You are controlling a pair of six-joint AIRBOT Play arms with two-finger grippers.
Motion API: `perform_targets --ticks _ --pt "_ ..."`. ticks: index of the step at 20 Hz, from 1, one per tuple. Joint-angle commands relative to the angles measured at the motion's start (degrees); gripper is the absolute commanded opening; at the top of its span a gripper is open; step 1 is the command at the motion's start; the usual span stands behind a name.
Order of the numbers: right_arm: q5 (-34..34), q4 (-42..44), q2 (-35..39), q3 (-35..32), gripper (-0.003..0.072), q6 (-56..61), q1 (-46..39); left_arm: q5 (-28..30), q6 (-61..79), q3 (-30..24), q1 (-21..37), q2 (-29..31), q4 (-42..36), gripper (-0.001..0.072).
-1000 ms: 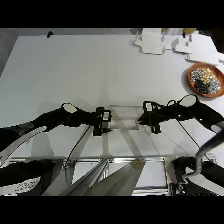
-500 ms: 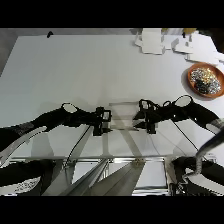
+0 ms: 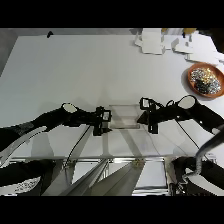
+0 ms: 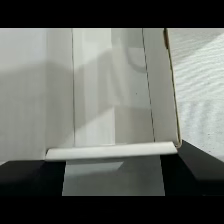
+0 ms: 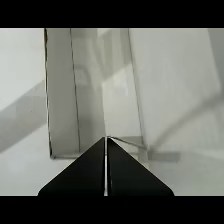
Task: Fold the box and place the chain.
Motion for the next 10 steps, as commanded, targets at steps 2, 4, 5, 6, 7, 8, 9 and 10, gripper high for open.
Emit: perform_targets --ticks 2,4,5,6,7,8,9,10 --pt "0.87 -11.8 6.29 0.04 0.0011 21.77 -0.04 0.0 -0.09 -0.02 0.0 0.04 0.02 0.021" --pt "0.17 -12.57 8.7 0.04 0.0011 34.07 -1.88 0.0 -0.09 -0.02 0.0 0.04 0.02 0.021" --pt "0.13 -12.55 9.73 0.04 0.0011 38.16 -3.74 0.0 -0.09 -0.02 0.0 0.04 0.02 0.021" --pt "0.2 -12.59 10.62 0.04 0.0011 41.35 -6.05 0.0 -0.09 -0.02 0.0 0.04 0.02 0.021" --pt "0.07 -12.55 11.5 0.04 0.0011 44.13 -8.9 0.0 -0.09 -0.02 0.0 0.04 0.02 0.021" --pt "-0.61 -12.61 11.93 0.04 0.0011 47.8 -11.85 0.0 -0.09 -0.02 0.0 0.04 0.02 0.021" --pt "-0.72 -12.74 11.89 0.0 0.0011 51.71 -14.75 0.0 -0.09 -0.02 0.0 0.04 0.02 0.021" --pt "-0.72 -12.81 11.87 -0.48 0.0011 55.12 -17.51 -0.02 -0.09 -0.02 0.0 0.04 0.02 0.021"
